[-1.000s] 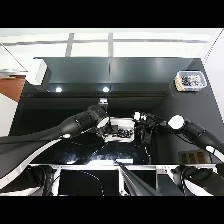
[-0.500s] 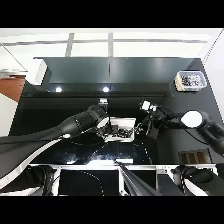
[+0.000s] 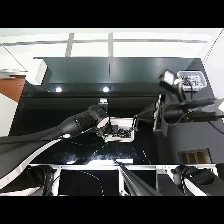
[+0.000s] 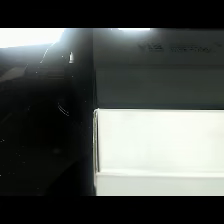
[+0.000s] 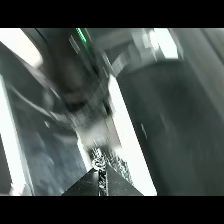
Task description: Fold the box and place the chain.
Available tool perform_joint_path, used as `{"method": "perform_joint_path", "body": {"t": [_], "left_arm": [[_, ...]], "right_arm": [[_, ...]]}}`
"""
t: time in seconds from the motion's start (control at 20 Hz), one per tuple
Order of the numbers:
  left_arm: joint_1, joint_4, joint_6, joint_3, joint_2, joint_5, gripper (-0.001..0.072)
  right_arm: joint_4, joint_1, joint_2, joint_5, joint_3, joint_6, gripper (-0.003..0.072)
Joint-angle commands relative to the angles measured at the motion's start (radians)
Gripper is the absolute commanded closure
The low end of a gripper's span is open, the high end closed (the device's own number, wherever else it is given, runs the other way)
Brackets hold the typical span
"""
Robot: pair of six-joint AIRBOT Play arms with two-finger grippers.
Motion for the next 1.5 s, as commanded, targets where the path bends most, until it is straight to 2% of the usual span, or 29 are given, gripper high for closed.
{"method": "perform_joint_path", "body": {"t": [0.0,0.15,0.3,0.65,0.7,0.75,0.8,0.95,1.05,1.15,1.3,1.35,1.45], "left_arm": [[0.0,0.0,0.0,0.001,0.0,0.0,0.0678],[0.0,0.0,0.0,0.001,0.0,0.0,0.0678],[0.0,0.0,0.0,0.001,0.0,0.0,0.0678],[0.0,0.0,0.0,0.001,0.0,0.003,0.0678],[0.0,0.0,0.0,0.001,0.0,0.003,0.0678],[0.0,0.0,0.0,0.001,0.0,0.0,0.0678],[0.0,0.0,0.0,0.001,0.0,0.0,0.0678],[0.0,0.0,0.0,0.001,0.0,0.001,0.0678],[0.0,0.0,0.0,0.001,0.0,0.0,0.0678],[0.0,0.0,0.0,0.001,0.0,0.0,0.0678],[0.0,0.0,0.0,0.001,0.0,0.0,0.0678],[0.0,0.0,0.0,0.001,0.0,-0.001,0.0677],[0.0,0.0,0.0,0.001,0.0,0.0,0.0678]], "right_arm": [[0.058,0.0,0.005,0.041,0.136,0.08,0.0646],[0.059,0.0,0.005,0.042,0.224,0.153,0.0646],[0.06,0.009,-0.001,0.042,0.212,0.209,0.0646],[0.052,0.047,-0.005,-0.058,-0.125,0.213,0.0645],[0.051,0.047,-0.005,-0.075,-0.166,0.217,0.0477],[0.035,0.044,-0.005,-0.092,-0.19,0.22,0.0158],[-0.011,0.037,-0.005,-0.1,-0.19,0.219,0.0024],[-0.205,-0.045,-0.004,-0.109,-0.192,0.209,0.0025],[-0.317,-0.071,-0.006,-0.164,-0.235,0.13,0.0025],[-0.277,-0.069,-0.009,-0.322,-0.343,0.031,0.0025],[-0.156,-0.035,-0.009,-0.574,-0.509,-0.258,0.0026],[-0.126,-0.016,-0.01,-0.615,-0.542,-0.331,0.0026],[-0.121,0.001,-0.039,-0.598,-0.553,-0.35,0.0026]]}}
